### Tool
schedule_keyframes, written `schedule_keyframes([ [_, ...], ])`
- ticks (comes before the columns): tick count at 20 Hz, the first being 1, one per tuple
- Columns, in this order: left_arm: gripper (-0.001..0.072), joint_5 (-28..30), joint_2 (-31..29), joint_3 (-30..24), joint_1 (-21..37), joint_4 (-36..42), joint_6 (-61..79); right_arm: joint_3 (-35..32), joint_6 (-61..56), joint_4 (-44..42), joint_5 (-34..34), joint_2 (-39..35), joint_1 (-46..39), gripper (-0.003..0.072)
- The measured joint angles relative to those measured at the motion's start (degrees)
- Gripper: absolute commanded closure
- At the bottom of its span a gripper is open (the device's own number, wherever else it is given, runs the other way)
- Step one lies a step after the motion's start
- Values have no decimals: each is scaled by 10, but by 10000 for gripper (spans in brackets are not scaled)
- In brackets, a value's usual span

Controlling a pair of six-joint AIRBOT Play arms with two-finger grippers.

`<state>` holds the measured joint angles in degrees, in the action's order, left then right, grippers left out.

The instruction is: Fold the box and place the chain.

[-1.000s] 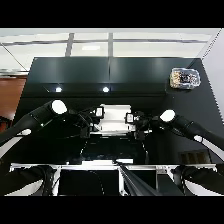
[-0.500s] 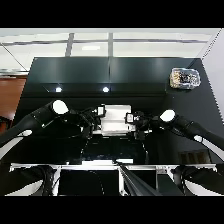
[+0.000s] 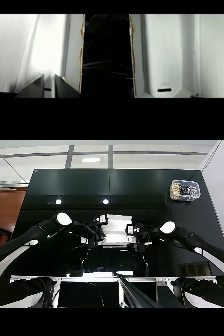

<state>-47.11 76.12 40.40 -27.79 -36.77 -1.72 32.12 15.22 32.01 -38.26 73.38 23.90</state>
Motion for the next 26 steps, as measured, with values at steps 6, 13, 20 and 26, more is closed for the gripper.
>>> schedule_keyframes([
  [6, 294, -15, 5, 0, 0, 12, 15, 0, 1, 0, 0, 0, 0, 383],
  [13, 523, -15, 5, 0, -5, 12, 19, 0, 1, 0, 0, 0, 0, 383],
  [20, 683, -52, -50, 0, 21, -39, -73, 0, 1, 0, 0, 0, 0, 383],
  [26, 683, -111, -142, -1, 165, -157, -367, 0, 0, 0, 0, 0, 0, 383],
])
